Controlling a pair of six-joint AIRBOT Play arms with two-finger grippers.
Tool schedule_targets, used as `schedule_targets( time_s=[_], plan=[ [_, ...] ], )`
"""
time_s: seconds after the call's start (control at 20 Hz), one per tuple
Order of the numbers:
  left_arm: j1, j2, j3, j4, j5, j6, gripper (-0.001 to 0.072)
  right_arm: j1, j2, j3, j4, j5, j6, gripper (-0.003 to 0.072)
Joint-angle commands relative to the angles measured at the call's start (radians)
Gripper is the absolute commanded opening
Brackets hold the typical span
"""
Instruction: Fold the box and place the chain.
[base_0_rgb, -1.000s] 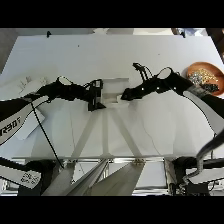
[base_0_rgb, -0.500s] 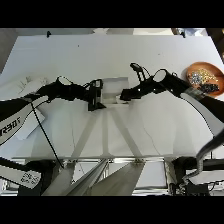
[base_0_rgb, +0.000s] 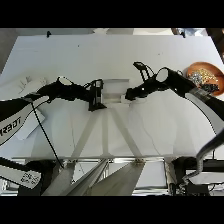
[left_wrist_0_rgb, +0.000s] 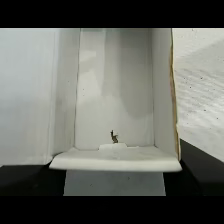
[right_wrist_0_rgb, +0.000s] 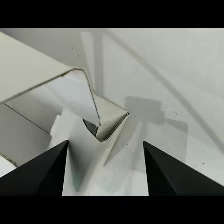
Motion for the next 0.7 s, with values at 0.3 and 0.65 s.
schedule_targets(
  time_s=[0.3,0.65],
  plan=[
    [0.001,0.000,0.000,0.002,0.000,0.001,0.0216,0.061,0.002,0.000,-0.068,-0.064,0.168,0.0461],
    [0.001,0.000,0.000,0.002,0.000,0.001,0.0216,0.155,0.002,0.001,-0.322,-0.074,0.422,0.0409]
  ],
)
